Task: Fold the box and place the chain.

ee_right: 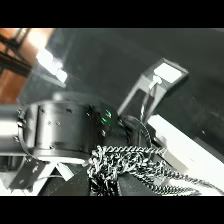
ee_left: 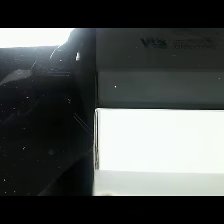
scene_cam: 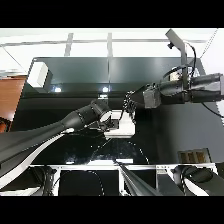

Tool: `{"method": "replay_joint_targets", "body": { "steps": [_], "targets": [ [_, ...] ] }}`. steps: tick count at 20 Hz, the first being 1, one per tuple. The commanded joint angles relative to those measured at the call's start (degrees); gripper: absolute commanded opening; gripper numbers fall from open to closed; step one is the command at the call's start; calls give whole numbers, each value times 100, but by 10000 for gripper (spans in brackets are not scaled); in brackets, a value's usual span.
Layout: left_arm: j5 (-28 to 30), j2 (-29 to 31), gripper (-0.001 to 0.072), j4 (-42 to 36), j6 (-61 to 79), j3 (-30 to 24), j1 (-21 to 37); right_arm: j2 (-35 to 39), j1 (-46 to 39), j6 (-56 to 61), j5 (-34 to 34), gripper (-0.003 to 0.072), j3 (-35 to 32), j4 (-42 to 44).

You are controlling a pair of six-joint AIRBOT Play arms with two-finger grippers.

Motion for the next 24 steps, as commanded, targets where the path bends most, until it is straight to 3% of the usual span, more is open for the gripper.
{"method": "replay_joint_targets", "body": {
  "steps": [1, 6, 11, 15, 16, 17, 18, 21, 24],
  "targets": [
    [2, 2, 26, 2, 0, 0, 4, -4, -15, -4, 17, 14, 52, -39],
    [0, 2, 26, 2, 0, 0, 4, -4, 79, 168, 122, 14, -656, -472],
    [-26, 2, 26, 0, 0, 0, 4, -9, 136, 170, -603, 15, -1694, -496],
    [-44, 2, 26, 2, 0, 0, 4, -219, 461, 286, -1670, 17, -2247, -457],
    [-44, 2, 26, 2, 0, 0, 4, -306, 505, 299, -1696, 59, -2256, -457],
    [-44, 2, 26, 2, 0, 0, 4, -358, 533, 299, -1705, 262, -2253, -448],
    [-44, 2, 26, 2, 0, 0, 4, -367, 531, 295, -1674, 304, -2253, -468],
    [-39, 2, 26, 2, 0, 0, 4, -354, 254, 282, -1552, 303, -2055, -1318],
    [-57, 2, 26, 0, 0, 0, 4, -258, -487, 243, -708, 303, -1488, -2026]
  ]
}}
